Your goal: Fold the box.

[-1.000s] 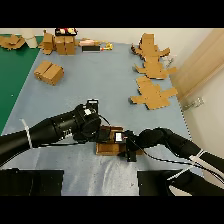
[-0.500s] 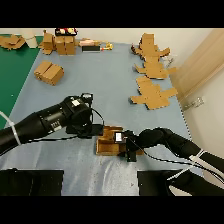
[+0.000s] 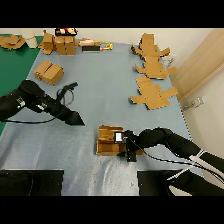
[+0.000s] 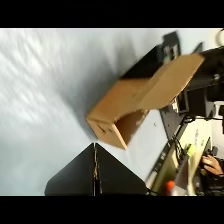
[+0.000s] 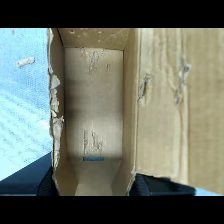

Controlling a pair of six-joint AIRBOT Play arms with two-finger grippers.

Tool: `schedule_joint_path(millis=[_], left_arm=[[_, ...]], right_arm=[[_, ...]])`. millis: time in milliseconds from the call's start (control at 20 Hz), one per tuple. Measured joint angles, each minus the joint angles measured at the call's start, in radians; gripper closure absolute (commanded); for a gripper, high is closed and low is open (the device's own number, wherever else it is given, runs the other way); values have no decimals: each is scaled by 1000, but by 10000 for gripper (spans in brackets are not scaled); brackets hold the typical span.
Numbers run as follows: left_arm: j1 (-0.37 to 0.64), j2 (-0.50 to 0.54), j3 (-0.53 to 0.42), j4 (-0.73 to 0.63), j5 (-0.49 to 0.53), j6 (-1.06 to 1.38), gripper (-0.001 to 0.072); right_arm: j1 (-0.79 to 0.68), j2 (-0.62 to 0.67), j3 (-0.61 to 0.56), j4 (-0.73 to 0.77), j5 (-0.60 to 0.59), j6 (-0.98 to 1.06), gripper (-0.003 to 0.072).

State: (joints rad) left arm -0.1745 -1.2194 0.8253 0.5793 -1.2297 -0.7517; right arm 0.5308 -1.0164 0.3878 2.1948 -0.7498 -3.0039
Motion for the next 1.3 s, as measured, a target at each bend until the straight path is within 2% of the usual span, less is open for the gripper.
schedule_joint_path(millis=[150,250,350,500,800,850,900,950,1200,1250,1300], left_arm=[[80,-90,-7,-204,145,398,696],[77,-130,-8,-347,238,618,696],[52,-140,-16,-397,267,761,697],[4,-95,-83,-392,273,879,697],[-51,84,-331,-503,325,1138,691],[-70,98,-356,-504,332,1161,458],[-94,108,-375,-492,337,1178,185],[-122,117,-390,-468,346,1189,108],[-240,140,-418,-241,396,1146,108],[-251,149,-418,-208,412,1120,14],[-259,163,-418,-182,435,1086,14]], right_arm=[[0,0,0,0,0,0,248],[0,0,0,0,0,0,248],[0,0,0,0,0,0,248],[0,0,0,0,-2,0,248],[0,0,0,0,-12,0,248],[0,0,0,0,-14,0,248],[0,0,0,0,-16,0,248],[0,0,0,0,-17,0,248],[0,0,0,-12,-19,3,248],[0,0,0,-14,-19,3,248],[0,0,0,-17,-19,3,248]])
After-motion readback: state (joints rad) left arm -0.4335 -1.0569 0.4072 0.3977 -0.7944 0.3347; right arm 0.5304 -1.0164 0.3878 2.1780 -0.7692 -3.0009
